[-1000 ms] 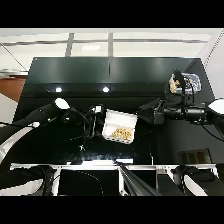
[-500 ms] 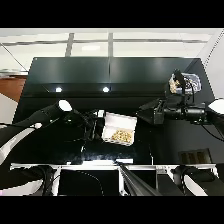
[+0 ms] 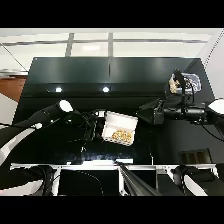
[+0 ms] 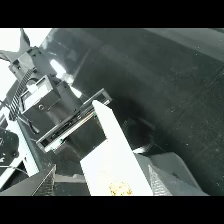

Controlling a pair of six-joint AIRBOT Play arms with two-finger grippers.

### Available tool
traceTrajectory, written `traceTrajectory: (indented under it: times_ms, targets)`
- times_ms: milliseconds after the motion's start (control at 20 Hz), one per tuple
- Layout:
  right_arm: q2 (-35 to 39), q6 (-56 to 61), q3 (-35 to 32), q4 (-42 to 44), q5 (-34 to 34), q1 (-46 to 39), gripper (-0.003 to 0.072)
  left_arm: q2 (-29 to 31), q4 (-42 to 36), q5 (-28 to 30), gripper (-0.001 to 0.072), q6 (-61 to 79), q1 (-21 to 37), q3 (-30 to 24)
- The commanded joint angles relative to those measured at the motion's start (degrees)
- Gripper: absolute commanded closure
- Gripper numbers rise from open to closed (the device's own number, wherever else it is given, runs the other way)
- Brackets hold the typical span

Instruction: Fold the box and place the chain.

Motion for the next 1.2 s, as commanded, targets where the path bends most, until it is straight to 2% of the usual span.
traceTrajectory:
  times_ms: [0,150,200,300,700,800,900,950,1150]
  targets:
    - [0.0,0.0,0.0,0.0,0.0,0.0,-0.001,0.0,0.2,-0.2,0.0158,0.0,-0.2,0.0]
    - [0.0,0.0,0.0,0.0,0.0,0.0,-0.001,0.1,0.3,-0.4,0.0154,0.0,-0.2,0.0]
    - [0.0,0.0,0.0,0.0,0.0,0.0,-0.001,0.1,0.5,-0.4,0.0129,0.0,-0.2,0.0]
    - [0.0,0.0,0.0,0.0,0.0,0.0,-0.001,0.6,1.3,-0.1,0.0007,0.0,-0.1,0.0]
    - [0.0,0.0,0.0,0.0,0.4,0.0,-0.001,1.5,1.6,-2.3,0.0007,-0.3,6.5,1.3]
    - [0.0,0.0,0.0,0.0,0.9,0.0,-0.001,0.9,-1.4,-5.0,0.0007,1.7,7.6,2.1]
    - [0.0,0.0,0.0,0.1,0.9,0.0,-0.001,0.4,-2.7,-10.1,0.0009,10.0,7.7,2.2]
    - [0.0,0.0,0.0,0.1,0.9,0.0,-0.001,0.2,-2.8,-10.8,0.001,12.0,7.6,2.2]
    - [0.0,0.0,0.0,0.0,0.9,0.0,-0.001,-0.2,-8.5,-8.2,0.0007,11.6,7.5,2.3]
